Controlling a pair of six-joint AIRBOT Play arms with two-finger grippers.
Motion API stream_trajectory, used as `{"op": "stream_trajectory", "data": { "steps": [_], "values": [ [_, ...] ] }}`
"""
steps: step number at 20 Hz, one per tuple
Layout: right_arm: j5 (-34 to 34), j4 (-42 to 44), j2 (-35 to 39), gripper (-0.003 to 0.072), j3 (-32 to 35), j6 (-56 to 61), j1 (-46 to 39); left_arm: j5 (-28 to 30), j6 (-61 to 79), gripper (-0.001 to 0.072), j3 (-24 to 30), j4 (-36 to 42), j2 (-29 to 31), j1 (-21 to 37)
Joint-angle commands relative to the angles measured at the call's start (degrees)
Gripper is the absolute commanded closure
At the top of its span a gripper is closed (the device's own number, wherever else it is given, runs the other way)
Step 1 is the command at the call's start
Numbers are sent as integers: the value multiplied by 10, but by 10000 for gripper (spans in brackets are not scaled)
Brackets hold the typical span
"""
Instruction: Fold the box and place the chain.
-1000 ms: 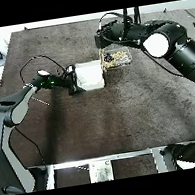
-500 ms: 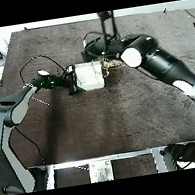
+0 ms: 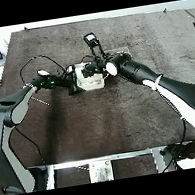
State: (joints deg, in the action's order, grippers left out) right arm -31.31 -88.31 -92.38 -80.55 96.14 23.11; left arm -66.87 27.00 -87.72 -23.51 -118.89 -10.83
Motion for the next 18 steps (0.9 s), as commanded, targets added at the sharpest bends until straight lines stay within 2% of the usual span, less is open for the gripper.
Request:
{"op": "stream_trajectory", "data": {
  "steps": [1, 5, 7, 8, 12, 18],
  "values": [
    [-26, 0, -10, 405, 3, 7, -49, 0, 0, 365, 0, 0, 0, 0],
    [-45, 7, -12, 404, 8, 35, -132, 0, 0, 364, 0, 0, 0, 0],
    [-36, 43, -27, 347, 8, 37, -167, 0, 0, 364, 0, 0, 0, 0],
    [-31, 60, -40, 347, 8, 32, -179, 0, 0, 365, 0, 0, 0, 0],
    [-29, 124, -101, 348, -14, -20, -191, 0, 0, 365, 0, 0, 0, 0],
    [-30, 157, -171, 348, -78, -51, -182, 0, 0, 364, 0, 0, 0, 0]
  ]
}}
